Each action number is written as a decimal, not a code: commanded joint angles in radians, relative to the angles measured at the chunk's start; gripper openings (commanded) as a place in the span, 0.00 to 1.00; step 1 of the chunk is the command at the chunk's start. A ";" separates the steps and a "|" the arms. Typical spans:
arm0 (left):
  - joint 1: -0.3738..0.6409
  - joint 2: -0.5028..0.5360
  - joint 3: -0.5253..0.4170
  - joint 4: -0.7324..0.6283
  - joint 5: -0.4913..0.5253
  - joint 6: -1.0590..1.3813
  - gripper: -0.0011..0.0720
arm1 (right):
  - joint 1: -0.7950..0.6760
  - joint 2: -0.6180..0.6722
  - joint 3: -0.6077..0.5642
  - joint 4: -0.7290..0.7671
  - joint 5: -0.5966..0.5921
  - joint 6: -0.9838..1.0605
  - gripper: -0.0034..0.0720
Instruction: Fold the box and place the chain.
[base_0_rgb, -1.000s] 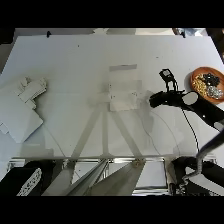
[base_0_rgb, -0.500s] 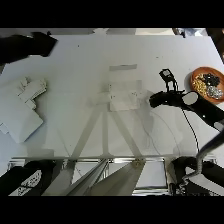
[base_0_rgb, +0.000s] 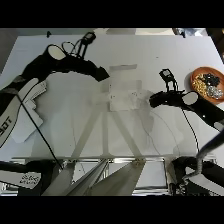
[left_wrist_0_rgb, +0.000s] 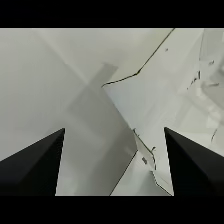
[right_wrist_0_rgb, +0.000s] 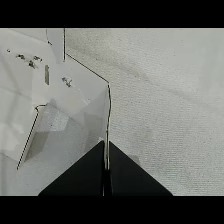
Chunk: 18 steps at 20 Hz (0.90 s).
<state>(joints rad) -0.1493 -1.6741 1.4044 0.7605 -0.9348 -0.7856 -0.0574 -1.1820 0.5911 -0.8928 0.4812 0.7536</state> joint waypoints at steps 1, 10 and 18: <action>-0.034 -0.116 0.057 -0.032 -0.010 0.072 0.98 | -0.001 0.000 -0.001 0.000 0.000 0.000 0.06; -0.063 -0.181 0.060 -0.145 0.024 0.130 0.97 | -0.001 0.000 0.000 0.000 0.000 0.000 0.06; -0.079 -0.186 0.074 -0.115 -0.050 0.243 0.03 | -0.001 0.000 0.000 0.000 0.000 0.000 0.06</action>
<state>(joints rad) -0.2256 -1.8580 1.4765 0.6186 -0.9703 -0.5701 -0.0582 -1.1820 0.5911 -0.8928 0.4747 0.7532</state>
